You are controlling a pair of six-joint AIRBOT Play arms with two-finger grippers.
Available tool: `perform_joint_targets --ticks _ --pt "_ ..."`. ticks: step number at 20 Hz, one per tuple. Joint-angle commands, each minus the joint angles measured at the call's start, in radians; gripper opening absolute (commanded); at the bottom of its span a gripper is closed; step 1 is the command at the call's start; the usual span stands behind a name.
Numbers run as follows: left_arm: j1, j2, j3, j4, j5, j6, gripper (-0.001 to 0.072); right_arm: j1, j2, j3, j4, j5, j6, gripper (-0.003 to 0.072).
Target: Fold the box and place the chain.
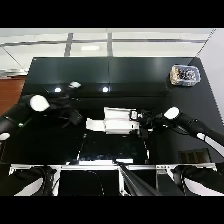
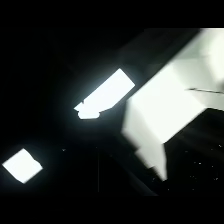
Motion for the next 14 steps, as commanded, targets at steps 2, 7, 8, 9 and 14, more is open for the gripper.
perform_joint_targets --ticks 2,7,8,9,14 --pt "0.304 -0.006 -0.133 -0.324 -0.095 -0.22 0.0025 0.0 0.0 0.0 0.0 0.001 0.0 0.046" --pt "0.327 -0.187 -0.228 -0.619 -0.125 0.018 0.0024 0.0 0.0 0.0 0.0 0.001 0.0 0.046" --pt "0.296 -0.22 -0.227 -0.649 -0.119 0.044 0.0024 0.0 0.0 0.0 0.0 0.001 0.0 0.046" --pt "0.257 -0.252 -0.222 -0.671 -0.106 0.062 0.0024 0.0 0.0 0.0 0.0 0.001 0.0 0.046" --pt "0.07 -0.359 -0.118 -0.695 -0.092 0.086 0.0025 0.0 0.0 0.0 0.0 0.001 0.0 0.046"
